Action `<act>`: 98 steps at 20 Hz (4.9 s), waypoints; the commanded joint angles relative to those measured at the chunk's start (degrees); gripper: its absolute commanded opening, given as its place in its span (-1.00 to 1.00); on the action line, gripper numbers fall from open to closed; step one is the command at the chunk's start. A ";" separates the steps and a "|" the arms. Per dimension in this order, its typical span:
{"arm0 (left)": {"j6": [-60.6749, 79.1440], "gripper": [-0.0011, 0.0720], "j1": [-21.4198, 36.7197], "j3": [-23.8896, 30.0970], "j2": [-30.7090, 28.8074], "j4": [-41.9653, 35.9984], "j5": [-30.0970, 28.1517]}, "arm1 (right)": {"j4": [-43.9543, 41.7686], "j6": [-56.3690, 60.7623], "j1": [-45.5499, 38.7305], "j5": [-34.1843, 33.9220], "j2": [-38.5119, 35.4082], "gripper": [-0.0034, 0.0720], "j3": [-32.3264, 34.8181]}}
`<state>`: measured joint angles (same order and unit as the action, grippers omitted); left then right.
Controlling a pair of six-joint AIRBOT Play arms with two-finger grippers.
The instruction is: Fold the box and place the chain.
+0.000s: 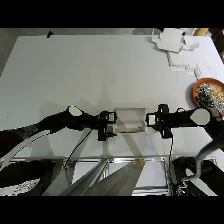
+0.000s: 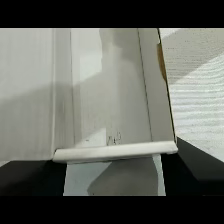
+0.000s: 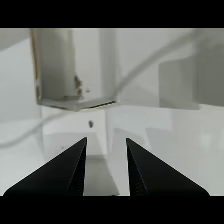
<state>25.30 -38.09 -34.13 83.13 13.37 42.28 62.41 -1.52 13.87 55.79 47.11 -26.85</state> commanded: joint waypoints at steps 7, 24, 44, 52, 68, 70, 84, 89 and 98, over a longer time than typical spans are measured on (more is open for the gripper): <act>0.00 -0.56 0.02 0.00 -0.04 -0.02 -0.07 | -19.34 -9.75 0.00 -1.97 11.28 -0.49 2.25; 0.00 -0.56 0.02 0.00 -0.04 -0.02 -0.07 | -10.71 35.87 -8.11 11.61 -7.63 -0.86 2.34; 0.00 -0.56 0.02 0.00 -0.04 -0.02 -0.04 | -11.78 61.00 -25.11 8.68 18.78 -0.86 2.62; 0.00 -0.56 0.02 0.00 -0.04 -0.02 -0.04 | -16.94 58.01 -19.30 9.22 18.88 -0.86 2.62; 0.00 -0.56 0.02 0.00 -0.04 -0.04 -0.04 | -9.38 62.53 -22.60 5.90 18.97 -0.87 2.62; 0.00 -0.56 0.02 0.00 -0.04 -0.02 -0.07 | -10.99 62.20 -22.62 6.36 19.10 -0.87 2.62; 0.00 -0.56 0.02 0.00 -0.04 -0.02 -0.07 | -17.46 58.47 -20.37 10.69 13.64 -0.53 3.80; 0.00 -0.56 0.02 0.00 -0.04 -0.02 -0.04 | -20.04 58.23 -17.97 11.89 9.03 0.02 3.80; 0.00 -0.56 0.02 0.00 -0.04 -0.02 -0.04 | -19.21 58.27 -15.02 10.84 8.24 0.01 3.74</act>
<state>25.28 -38.06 -34.11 83.11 13.34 42.24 42.68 56.77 -1.48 67.18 55.86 -23.05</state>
